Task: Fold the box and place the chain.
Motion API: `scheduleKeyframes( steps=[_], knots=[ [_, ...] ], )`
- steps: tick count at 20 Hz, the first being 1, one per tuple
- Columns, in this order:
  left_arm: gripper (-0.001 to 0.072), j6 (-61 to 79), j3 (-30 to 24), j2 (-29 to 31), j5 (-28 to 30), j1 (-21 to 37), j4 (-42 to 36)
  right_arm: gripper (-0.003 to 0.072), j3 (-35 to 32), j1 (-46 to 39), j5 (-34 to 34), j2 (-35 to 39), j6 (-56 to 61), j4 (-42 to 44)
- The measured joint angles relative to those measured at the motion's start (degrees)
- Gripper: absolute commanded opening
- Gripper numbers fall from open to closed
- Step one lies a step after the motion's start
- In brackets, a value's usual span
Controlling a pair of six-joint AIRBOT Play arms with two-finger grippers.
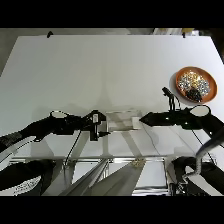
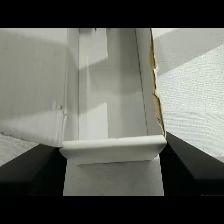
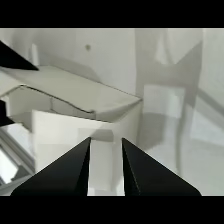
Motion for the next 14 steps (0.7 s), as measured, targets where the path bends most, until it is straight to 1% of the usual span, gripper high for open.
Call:
scheduleKeyframes(
  steps=[2, 5, 9, 10, 11, 14],
  knots=[
    [0.0203, 0.0, 0.0, 0.0, 0.0, 0.0, 0.0, 0.0345, 0.0, 0.2, 0.5, 1.4, 0.7, -0.1],
    [0.0203, 0.0, 0.0, 0.0, 0.0, 0.0, 0.0, 0.0346, 0.0, 1.6, 0.2, 2.3, 3.4, -2.9],
    [0.0203, 0.0, 0.0, 0.0, 0.0, 0.0, 0.0, 0.0348, 0.0, 4.7, -2.0, 2.7, 6.4, -5.7],
    [0.0203, 0.0, 0.0, 0.0, 0.0, 0.0, 0.0, 0.0387, 0.0, 5.5, -2.5, 2.8, 7.1, -6.0],
    [0.0203, 0.0, 0.0, 0.0, 0.0, 0.0, 0.0, 0.0407, 0.0, 6.3, -3.1, 2.8, 7.9, -6.3],
    [0.0203, 0.0, 0.0, 0.0, 0.0, 0.0, 0.0, 0.0407, 0.3, 9.2, -4.9, 2.9, 10.2, -6.9]
  ],
)
